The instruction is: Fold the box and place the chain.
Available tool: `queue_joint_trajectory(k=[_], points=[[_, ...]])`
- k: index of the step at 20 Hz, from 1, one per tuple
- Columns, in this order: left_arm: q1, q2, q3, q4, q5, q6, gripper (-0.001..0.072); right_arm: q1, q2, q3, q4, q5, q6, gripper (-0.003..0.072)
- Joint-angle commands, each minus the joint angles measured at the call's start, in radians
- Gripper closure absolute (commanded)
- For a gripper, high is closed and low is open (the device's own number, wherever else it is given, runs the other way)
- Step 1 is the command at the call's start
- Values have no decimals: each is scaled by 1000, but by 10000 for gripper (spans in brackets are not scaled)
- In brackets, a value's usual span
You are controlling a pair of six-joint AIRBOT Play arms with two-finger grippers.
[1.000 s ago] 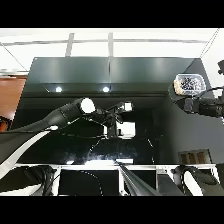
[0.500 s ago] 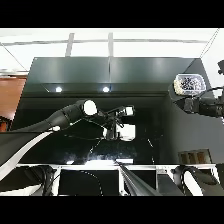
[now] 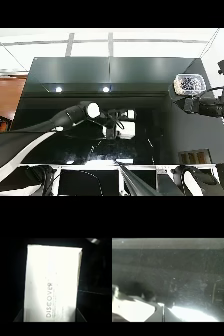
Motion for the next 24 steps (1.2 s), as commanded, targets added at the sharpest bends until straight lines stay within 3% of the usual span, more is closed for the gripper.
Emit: queue_joint_trajectory(k=[1, 4, 7, 9, 12, 15, 18, 21, 22, 23, 24], points=[[117, 29, 33, 35, -24, -148, 362, 0, 1, 1, 0, 0, 1, 676], [337, 33, 85, 166, -32, -304, 361, 0, 1, 1, 1, -3, 1, 676], [620, 12, 173, 244, -12, -469, 355, 0, 1, 1, 1, -3, 1, 676], [809, -46, 275, 244, -18, -543, 293, 0, 1, 1, 1, -3, 1, 676], [1017, -202, 475, 242, -106, -701, 292, 0, 1, 1, 1, -4, 1, 676], [1090, -386, 688, 269, -192, -727, 292, 0, 1, 1, 3, -3, 1, 676], [1091, -555, 909, 326, -204, -734, 292, 0, 1, 1, 4, -3, 2, 676], [1085, -681, 1067, 359, -249, -740, 292, 0, 1, 1, 4, -6, 2, 676], [1082, -697, 1078, 351, -240, -742, 258, 0, 1, 1, 4, -6, 2, 676], [1077, -699, 1075, 353, -228, -742, 6, 0, 1, 1, 4, -8, 2, 676], [1072, -698, 1074, 373, -232, -746, -10, 0, 1, 1, 5, -13, 3, 676]])
